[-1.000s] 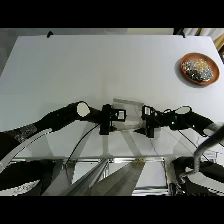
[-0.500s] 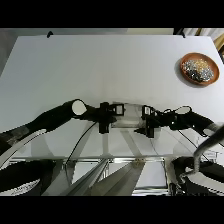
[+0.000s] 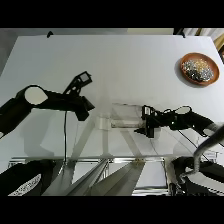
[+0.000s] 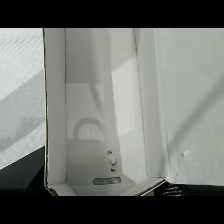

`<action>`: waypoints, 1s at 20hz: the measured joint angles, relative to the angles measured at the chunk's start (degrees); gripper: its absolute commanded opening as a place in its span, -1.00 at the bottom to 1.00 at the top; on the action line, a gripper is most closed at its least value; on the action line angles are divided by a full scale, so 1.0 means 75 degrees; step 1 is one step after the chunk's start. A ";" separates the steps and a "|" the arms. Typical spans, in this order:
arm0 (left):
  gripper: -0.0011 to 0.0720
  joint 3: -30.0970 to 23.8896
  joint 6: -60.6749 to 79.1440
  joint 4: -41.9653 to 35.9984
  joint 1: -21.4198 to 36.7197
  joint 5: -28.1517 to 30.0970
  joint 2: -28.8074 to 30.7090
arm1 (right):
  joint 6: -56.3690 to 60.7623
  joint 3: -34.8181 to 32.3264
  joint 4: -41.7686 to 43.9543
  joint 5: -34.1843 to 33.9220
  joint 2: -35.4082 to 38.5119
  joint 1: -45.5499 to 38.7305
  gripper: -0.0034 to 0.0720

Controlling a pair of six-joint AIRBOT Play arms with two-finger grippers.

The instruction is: Fold the box and place the chain.

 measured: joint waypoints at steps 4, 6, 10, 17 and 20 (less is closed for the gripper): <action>-0.96 -0.0600 -0.1172 0.0093 0.0501 -0.0300 -0.0058 | 0.0000 0.0000 0.0000 0.0000 0.0000 0.0000 -0.05; -0.96 -0.0851 -0.1428 -0.0239 0.0571 -0.0306 -0.0385 | 0.0000 0.0000 0.0000 0.0003 0.0000 0.0000 -0.05; -0.96 -0.1055 -0.1661 -0.0941 0.0361 -0.0017 -0.1274 | 0.0000 0.0000 0.0000 0.0000 0.0000 0.0000 -0.05; -0.95 -0.1128 -0.1655 -0.1600 -0.0300 0.0621 -0.2235 | -0.0003 0.0000 0.0000 0.0000 0.0000 0.0000 -0.05; -0.80 -0.1125 -0.1157 -0.2060 -0.0425 0.0644 -0.2320 | -0.0003 0.0000 0.0000 0.0000 0.0000 0.0000 -0.05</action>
